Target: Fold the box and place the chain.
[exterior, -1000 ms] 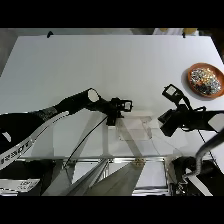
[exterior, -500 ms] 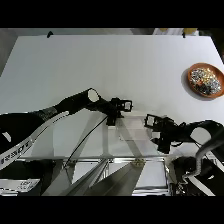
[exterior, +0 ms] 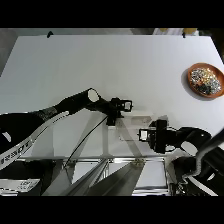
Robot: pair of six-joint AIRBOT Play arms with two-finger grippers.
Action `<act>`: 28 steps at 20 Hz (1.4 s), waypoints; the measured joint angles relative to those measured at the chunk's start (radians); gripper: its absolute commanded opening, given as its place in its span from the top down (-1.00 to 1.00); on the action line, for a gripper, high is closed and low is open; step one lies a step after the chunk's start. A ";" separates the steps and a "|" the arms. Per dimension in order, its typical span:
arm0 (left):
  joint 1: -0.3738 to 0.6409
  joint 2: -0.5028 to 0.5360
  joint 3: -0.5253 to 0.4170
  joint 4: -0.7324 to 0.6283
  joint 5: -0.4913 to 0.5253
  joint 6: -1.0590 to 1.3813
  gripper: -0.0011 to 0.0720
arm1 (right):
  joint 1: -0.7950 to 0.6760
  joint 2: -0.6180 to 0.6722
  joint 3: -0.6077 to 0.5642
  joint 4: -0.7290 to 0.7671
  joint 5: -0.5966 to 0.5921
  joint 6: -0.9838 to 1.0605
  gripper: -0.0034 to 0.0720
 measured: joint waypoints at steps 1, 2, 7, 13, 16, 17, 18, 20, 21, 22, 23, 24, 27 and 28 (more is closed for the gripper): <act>0.000 0.000 0.000 0.000 0.000 0.000 0.94 | 0.008 -0.001 -0.010 -0.008 -0.025 0.000 -0.91; 0.000 0.000 0.000 0.000 0.000 0.000 0.94 | 0.015 -0.002 -0.018 -0.017 -0.045 0.000 -0.91; 0.000 0.000 0.000 0.000 0.000 -0.001 0.94 | 0.029 -0.003 -0.027 -0.070 -0.114 -0.001 -0.90; 0.000 0.000 0.000 0.000 0.000 0.000 0.94 | 0.032 -0.003 0.016 -0.090 -0.121 -0.001 -0.90; 0.000 0.000 0.000 0.000 0.000 0.000 0.94 | 0.012 -0.003 0.046 -0.087 -0.090 -0.004 -0.90; 0.000 0.000 0.000 0.000 0.000 0.000 0.94 | -0.003 -0.003 0.053 -0.085 -0.080 -0.004 -0.90; 0.000 0.000 0.000 0.000 0.000 0.000 0.94 | -0.024 -0.003 0.060 -0.081 -0.071 -0.004 -0.90; 0.000 0.000 0.000 0.000 0.000 0.000 0.94 | -0.064 -0.003 0.066 -0.068 -0.055 -0.004 -0.90; 0.000 0.000 0.000 0.000 0.000 0.000 0.94 | -0.082 -0.003 0.069 -0.055 -0.050 -0.004 -0.90; 0.000 0.000 0.000 0.000 0.000 0.000 0.94 | -0.097 -0.003 0.071 -0.043 -0.046 -0.005 -0.90; 0.000 0.000 0.000 0.000 0.000 0.000 0.94 | -0.110 -0.003 0.071 -0.032 -0.044 -0.005 -0.90; 0.000 0.000 0.000 0.000 0.000 0.000 0.94 | -0.124 -0.003 0.072 -0.025 -0.041 -0.005 -0.90; 0.000 0.000 0.000 0.000 0.000 0.000 0.94 | -0.166 -0.003 0.074 0.014 -0.038 -0.041 -0.90; 0.000 0.000 0.000 0.000 0.000 0.000 0.94 | -0.182 -0.003 0.074 0.039 -0.038 -0.064 -0.90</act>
